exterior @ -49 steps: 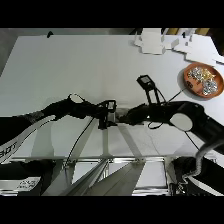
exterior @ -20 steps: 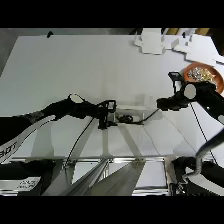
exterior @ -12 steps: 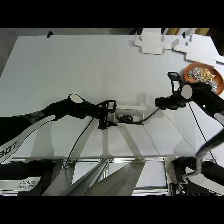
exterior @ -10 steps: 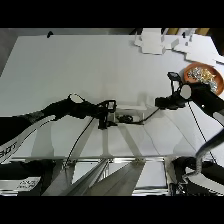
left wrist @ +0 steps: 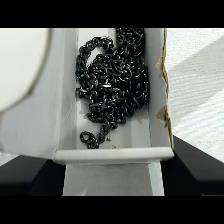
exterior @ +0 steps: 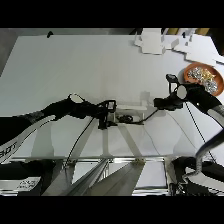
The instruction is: Fold the box and place the chain.
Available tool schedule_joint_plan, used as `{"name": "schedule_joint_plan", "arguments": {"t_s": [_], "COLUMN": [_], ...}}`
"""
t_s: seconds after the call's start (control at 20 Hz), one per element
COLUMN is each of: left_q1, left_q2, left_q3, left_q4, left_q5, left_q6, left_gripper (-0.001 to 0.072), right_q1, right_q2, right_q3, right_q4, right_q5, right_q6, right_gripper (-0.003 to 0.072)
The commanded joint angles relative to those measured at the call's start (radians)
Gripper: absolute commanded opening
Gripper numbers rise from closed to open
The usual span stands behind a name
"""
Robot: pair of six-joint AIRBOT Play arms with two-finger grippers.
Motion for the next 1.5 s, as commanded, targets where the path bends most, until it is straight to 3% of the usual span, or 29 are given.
{"name": "schedule_joint_plan", "arguments": {"t_s": [0.0,0.1,0.2,0.55,1.0,1.2,1.45], "left_q1": [0.000,0.000,0.000,0.000,0.000,0.000,0.000], "left_q2": [0.000,0.000,0.000,0.000,0.000,0.000,0.000], "left_q3": [0.000,0.000,0.000,0.000,0.000,0.000,0.000], "left_q4": [0.000,0.000,0.000,0.000,0.000,0.000,0.000], "left_q5": [0.000,0.000,0.000,0.000,0.000,0.000,0.000], "left_q6": [0.000,0.000,0.000,0.000,0.000,0.000,0.000], "left_gripper": [0.0154,0.0154,0.0154,0.0154,0.0154,0.0154,0.0154], "right_q1": [0.000,0.000,0.000,0.006,0.167,0.204,0.204], "right_q2": [-0.003,-0.003,-0.003,-0.002,0.023,0.134,0.379], "right_q3": [-0.001,-0.001,-0.001,-0.001,-0.001,-0.001,-0.001], "right_q4": [0.000,0.000,0.001,0.006,0.003,0.000,0.013], "right_q5": [-0.011,-0.008,-0.004,0.061,0.052,0.066,0.216], "right_q6": [0.002,0.002,-0.012,-0.037,-0.026,-0.027,-0.041], "right_gripper": [0.0169,0.0150,0.0017,0.0013,0.0012,0.0012,0.0012]}}
